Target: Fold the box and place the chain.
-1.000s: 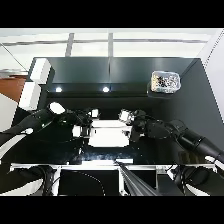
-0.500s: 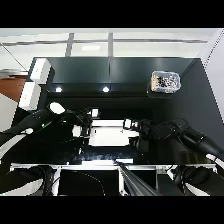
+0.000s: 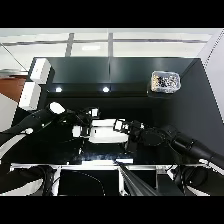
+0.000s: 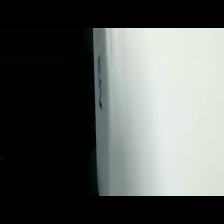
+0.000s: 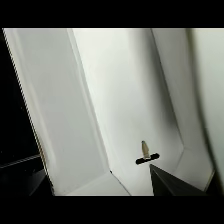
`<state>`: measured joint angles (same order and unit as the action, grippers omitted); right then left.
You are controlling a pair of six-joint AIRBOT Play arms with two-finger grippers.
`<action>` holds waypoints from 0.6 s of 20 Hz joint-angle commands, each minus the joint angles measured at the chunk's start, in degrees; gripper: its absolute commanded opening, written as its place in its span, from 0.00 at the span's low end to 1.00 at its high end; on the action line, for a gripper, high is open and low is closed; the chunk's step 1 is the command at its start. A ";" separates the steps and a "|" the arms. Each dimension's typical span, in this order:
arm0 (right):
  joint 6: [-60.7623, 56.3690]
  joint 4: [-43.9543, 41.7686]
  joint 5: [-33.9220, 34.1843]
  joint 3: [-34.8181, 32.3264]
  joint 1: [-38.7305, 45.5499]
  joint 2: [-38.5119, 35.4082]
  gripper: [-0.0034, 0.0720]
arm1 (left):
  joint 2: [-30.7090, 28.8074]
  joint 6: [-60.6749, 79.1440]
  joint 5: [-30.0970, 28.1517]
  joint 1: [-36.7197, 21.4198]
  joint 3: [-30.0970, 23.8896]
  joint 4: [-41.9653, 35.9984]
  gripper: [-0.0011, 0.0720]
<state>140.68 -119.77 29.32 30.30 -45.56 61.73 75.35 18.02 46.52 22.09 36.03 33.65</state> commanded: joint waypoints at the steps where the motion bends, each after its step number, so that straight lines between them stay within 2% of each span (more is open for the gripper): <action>1: -4.02 1.73 -2.21 1.79 -0.57 -0.66 0.97 | 0.02 0.15 0.11 0.02 0.04 0.00 0.05; 5: -9.18 9.31 -2.32 2.78 -0.50 -2.16 0.97 | 0.02 0.15 0.26 0.02 0.04 0.00 0.05; 12: -12.79 10.38 -6.14 2.75 -0.50 -2.54 0.97 | 0.02 0.15 0.61 0.02 0.04 0.04 0.05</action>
<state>130.37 -110.63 25.04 32.97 -46.02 59.35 75.35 18.13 46.87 22.09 36.03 33.61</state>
